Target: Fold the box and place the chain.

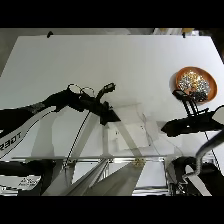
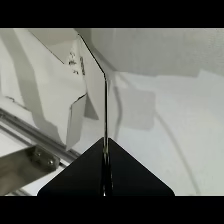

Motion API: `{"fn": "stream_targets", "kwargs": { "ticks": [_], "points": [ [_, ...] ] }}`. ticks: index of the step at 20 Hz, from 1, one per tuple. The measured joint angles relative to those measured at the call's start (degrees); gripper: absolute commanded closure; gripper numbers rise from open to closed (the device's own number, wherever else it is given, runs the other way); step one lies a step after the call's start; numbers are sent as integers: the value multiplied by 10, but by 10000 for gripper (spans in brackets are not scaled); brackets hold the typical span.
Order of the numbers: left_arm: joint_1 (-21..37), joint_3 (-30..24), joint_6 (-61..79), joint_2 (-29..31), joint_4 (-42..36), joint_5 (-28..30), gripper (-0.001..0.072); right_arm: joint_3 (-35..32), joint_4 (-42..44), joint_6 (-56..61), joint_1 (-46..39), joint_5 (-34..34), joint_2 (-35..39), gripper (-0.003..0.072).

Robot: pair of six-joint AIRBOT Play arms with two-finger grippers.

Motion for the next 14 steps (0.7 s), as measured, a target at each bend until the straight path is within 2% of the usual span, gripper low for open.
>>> {"fn": "stream_targets", "kwargs": {
  "ticks": [1,2,5,6,14],
  "points": [
    [0,0,7,3,7,3,707,0,0,0,0,-4,0,666],
    [0,1,12,8,15,9,707,0,1,0,0,-7,0,631],
    [0,1,30,29,61,31,707,1,2,0,0,-13,0,307],
    [0,2,40,39,67,36,707,3,7,0,0,-14,0,270],
    [-40,2,80,80,179,143,706,63,24,-9,0,-46,0,270]
  ]
}}
